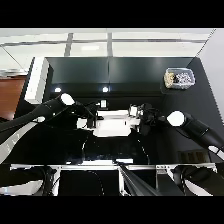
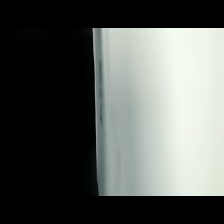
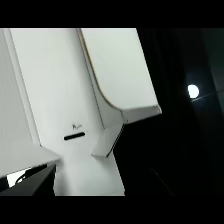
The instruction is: Fold the box and place the chain.
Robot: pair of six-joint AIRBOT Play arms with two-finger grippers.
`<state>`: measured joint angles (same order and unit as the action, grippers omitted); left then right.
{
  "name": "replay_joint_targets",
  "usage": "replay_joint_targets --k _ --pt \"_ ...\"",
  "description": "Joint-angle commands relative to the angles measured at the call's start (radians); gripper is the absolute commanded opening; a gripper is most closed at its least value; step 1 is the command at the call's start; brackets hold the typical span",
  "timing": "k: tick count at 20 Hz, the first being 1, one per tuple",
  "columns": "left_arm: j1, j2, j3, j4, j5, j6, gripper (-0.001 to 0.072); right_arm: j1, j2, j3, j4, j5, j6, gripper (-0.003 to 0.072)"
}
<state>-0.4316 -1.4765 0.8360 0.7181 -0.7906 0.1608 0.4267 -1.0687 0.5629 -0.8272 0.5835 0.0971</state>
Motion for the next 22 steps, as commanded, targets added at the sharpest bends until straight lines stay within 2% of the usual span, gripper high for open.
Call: replay_joint_targets --k 1,3,4,8,10,12,16,22 --pt "0.000 0.000 0.000 0.000 0.002 0.000 0.0025 -0.037 -0.002 0.002 -0.113 0.155 0.030 0.0702" --pt "0.000 0.000 0.000 0.000 0.002 0.000 0.0025 -0.013 -0.003 0.002 -0.100 0.227 0.029 0.0702" --pt "0.000 0.000 0.000 0.000 0.002 0.000 0.0025 0.007 -0.003 0.000 -0.075 0.224 0.030 0.0702" --pt "0.000 0.000 0.000 0.000 0.002 0.000 0.0025 0.091 -0.041 -0.021 0.103 0.077 0.030 0.0703" --pt "0.000 0.000 0.000 0.000 0.002 0.000 0.0025 0.123 -0.047 -0.019 0.144 -0.038 0.029 0.0702" --pt "0.000 0.000 0.000 0.000 0.001 0.000 0.0025 0.130 -0.037 -0.010 0.145 -0.096 0.029 0.0702" --pt "0.000 0.000 0.000 0.000 0.002 0.000 0.0025 0.130 0.014 0.020 0.135 -0.126 0.029 0.0702" --pt "0.000 0.000 0.000 0.000 0.002 0.000 0.0025 0.117 -0.003 0.019 0.073 -0.134 0.023 0.0702"
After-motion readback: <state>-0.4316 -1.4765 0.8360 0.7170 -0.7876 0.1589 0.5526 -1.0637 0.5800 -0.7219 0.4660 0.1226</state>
